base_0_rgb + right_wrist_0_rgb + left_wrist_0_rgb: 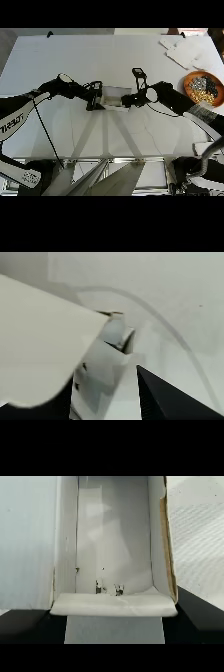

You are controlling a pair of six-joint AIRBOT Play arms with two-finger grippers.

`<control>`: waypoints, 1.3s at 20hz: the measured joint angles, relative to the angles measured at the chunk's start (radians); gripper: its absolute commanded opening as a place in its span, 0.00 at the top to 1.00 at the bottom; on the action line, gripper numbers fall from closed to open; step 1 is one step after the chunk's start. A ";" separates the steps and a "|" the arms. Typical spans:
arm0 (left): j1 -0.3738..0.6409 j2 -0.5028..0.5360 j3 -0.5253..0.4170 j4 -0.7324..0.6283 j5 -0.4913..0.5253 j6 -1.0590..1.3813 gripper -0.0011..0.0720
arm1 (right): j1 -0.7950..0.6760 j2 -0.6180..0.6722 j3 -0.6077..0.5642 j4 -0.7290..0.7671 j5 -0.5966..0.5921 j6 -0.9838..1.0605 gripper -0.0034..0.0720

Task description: Fold the box and place the chain.

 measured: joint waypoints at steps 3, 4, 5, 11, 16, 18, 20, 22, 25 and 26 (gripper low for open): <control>0.000 0.000 0.000 -0.001 0.000 0.000 0.47 | 0.001 0.000 0.000 -0.073 0.022 0.034 0.42; 0.000 0.000 0.000 -0.002 0.000 0.000 0.47 | 0.001 0.000 0.000 -0.088 0.022 0.045 0.42; 0.000 0.000 0.000 -0.002 0.000 0.000 0.47 | 0.001 0.000 0.000 -0.097 0.025 0.050 0.42; 0.000 0.000 0.000 -0.002 0.000 0.000 0.47 | 0.003 -0.004 0.001 -0.127 0.035 0.109 0.42; 0.000 0.000 0.000 0.003 -0.001 0.000 0.47 | 0.021 -0.014 0.008 -0.133 0.045 0.147 0.42; 0.000 0.000 0.000 0.003 -0.001 0.001 0.47 | 0.024 -0.029 0.027 -0.133 0.068 0.160 0.42; 0.000 0.000 0.000 0.003 -0.001 0.001 0.47 | 0.026 -0.052 0.060 -0.133 0.104 0.169 0.42; 0.000 0.000 0.000 0.003 -0.001 0.001 0.47 | 0.026 -0.079 0.097 -0.132 0.137 0.173 0.42; 0.000 0.000 0.000 0.002 0.000 0.000 0.47 | 0.027 -0.114 0.142 -0.132 0.167 0.201 0.42; 0.000 0.000 0.000 0.002 0.000 0.000 0.47 | 0.029 -0.126 0.152 -0.132 0.168 0.213 0.42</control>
